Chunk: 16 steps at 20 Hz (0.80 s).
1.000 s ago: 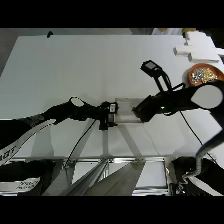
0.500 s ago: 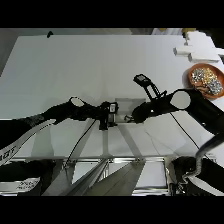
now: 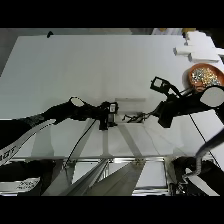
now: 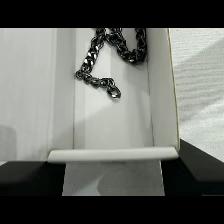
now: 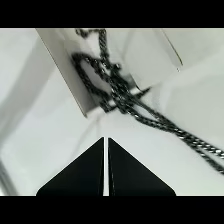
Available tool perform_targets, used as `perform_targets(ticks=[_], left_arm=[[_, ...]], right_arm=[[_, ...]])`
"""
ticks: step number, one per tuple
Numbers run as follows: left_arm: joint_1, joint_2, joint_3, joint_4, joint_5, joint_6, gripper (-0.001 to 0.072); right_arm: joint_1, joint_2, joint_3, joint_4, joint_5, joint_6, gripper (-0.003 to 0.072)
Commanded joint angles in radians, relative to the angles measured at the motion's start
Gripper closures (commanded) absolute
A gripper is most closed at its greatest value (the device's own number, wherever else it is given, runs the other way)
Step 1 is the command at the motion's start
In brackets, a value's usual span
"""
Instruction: Fold the box and place the chain.
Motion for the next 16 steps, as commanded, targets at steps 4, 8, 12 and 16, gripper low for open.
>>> perform_targets(ticks=[4,8,12,16], left_arm=[[0.0,0.0,0.0,0.0,0.0,0.0,0.0638],[0.0,0.0,0.0,0.0,0.0,0.0,0.0638],[0.0,0.0,0.0,0.0,0.0,0.0,0.0638],[0.0,0.0,0.0,0.0,0.0,0.0,0.0638]], right_arm=[[-0.072,-0.057,-0.153,0.093,-0.149,-0.649,0.0597],[-0.072,-0.153,-0.162,0.233,-0.168,-0.851,0.0548],[-0.072,-0.188,-0.162,0.238,-0.212,-0.882,0.0549],[-0.072,-0.2,-0.162,0.243,-0.231,-0.882,0.0549]])
